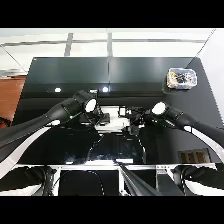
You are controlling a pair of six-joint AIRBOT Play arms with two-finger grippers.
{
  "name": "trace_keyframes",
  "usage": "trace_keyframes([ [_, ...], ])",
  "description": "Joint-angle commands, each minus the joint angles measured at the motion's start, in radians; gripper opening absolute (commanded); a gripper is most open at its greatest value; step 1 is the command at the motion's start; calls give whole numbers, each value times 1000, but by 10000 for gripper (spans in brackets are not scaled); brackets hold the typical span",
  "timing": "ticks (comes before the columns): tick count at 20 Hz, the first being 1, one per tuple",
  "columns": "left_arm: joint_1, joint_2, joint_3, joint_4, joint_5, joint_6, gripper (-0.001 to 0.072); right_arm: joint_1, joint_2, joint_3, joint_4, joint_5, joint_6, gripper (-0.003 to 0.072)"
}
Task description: Fold the box and place the chain.
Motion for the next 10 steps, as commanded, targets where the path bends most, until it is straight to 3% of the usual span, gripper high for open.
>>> trace_keyframes([
  [1,0,-4,1,11,4,-30,417,0,1,0,0,0,0,188],
  [5,-1,-21,1,11,-4,-30,380,0,1,0,0,0,0,188],
  [10,-1,-20,1,19,-5,-23,23,0,1,0,0,1,0,187],
])
